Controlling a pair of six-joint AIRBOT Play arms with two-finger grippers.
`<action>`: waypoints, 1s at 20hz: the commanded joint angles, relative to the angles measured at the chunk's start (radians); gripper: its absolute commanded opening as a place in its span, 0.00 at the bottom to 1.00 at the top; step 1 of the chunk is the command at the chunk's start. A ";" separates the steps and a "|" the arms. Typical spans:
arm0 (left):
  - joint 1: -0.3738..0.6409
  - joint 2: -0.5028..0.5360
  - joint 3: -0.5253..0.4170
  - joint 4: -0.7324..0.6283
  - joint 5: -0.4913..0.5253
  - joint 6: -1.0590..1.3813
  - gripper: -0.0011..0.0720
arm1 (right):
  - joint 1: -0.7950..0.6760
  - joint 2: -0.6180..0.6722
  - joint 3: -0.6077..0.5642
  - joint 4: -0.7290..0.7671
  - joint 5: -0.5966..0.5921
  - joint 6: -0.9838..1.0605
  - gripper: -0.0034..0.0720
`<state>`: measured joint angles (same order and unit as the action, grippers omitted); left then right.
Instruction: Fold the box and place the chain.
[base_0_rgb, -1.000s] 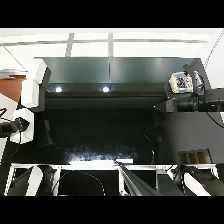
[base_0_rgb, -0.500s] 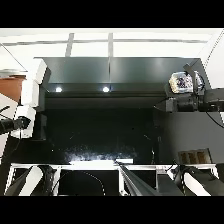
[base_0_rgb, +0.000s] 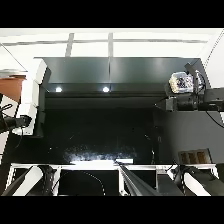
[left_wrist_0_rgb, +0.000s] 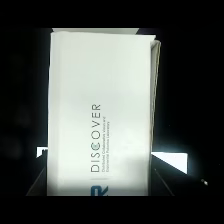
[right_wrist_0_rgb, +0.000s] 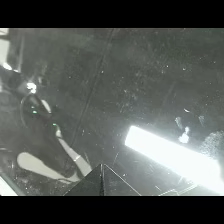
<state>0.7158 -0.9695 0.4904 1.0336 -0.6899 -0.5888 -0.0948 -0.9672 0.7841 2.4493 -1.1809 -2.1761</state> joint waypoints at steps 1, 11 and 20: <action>-0.001 -0.014 0.014 -0.005 0.026 0.019 0.49 | 0.000 0.000 0.001 0.000 0.003 0.008 0.07; -0.040 -0.116 0.093 -0.002 0.011 0.047 0.49 | 0.000 0.000 0.001 0.000 -0.001 0.027 0.07; -0.040 -0.119 0.110 0.001 0.026 0.032 0.99 | 0.000 0.000 0.001 0.000 -0.002 0.031 0.07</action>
